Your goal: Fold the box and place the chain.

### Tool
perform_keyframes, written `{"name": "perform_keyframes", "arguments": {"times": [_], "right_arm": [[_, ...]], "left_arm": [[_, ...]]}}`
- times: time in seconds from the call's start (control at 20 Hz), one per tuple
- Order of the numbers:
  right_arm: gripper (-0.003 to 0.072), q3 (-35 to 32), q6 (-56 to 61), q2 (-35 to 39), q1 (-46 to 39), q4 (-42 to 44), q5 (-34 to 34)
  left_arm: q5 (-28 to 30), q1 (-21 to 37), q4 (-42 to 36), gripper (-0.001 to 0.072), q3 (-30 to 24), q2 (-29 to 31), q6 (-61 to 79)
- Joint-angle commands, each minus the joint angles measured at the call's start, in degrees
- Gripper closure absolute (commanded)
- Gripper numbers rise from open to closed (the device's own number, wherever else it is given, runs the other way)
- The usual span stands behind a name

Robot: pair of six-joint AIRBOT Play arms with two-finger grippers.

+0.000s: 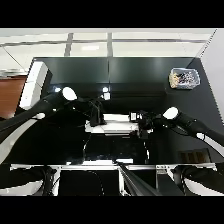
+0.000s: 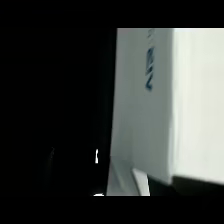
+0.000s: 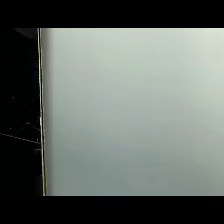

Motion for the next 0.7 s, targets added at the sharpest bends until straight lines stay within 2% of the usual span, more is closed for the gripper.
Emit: {"name": "perform_keyframes", "arguments": {"times": [0.0, 0.05, 0.2, 0.25, 0.3, 0.35, 0.45, 0.65], "right_arm": [[0.0350, -0.02, -0.13, -0.04, 0.07, -0.28, 0.37], [0.0461, -0.02, -0.39, -0.04, 0.07, -0.33, 0.90], [0.0458, -0.02, -0.63, -0.04, 0.07, -0.68, 1.27], [0.0458, -0.02, -0.57, -0.04, 0.07, -0.68, 1.22], [0.0458, -0.02, -0.50, -0.04, 0.04, -0.68, 1.20], [0.0458, -0.02, -0.48, -0.04, 0.07, -0.66, 1.20], [0.0458, -0.02, -0.55, -0.04, 0.04, -0.66, 1.33], [0.0458, 0.00, -0.55, -0.04, 0.04, -0.15, 1.11]], "left_arm": [[-4.24, 3.96, 11.23, 0.0075, 0.02, 6.45, -14.60], [-7.54, 5.84, 11.43, 0.0075, -0.02, 8.15, -16.39], [-21.33, 9.60, 10.19, 0.0099, -0.22, 9.53, -27.93], [-25.90, 10.03, 8.17, 0.0284, -0.85, 9.14, -29.49], [-28.96, 10.03, 5.79, 0.0615, -1.79, 8.70, -29.33], [-29.88, 9.90, 2.25, 0.0685, -3.10, 8.11, -29.00], [-27.96, 9.03, -6.27, 0.0686, -5.49, 6.99, -28.98], [-15.45, 5.62, -19.71, 0.0685, -8.00, 6.64, -24.63]]}}
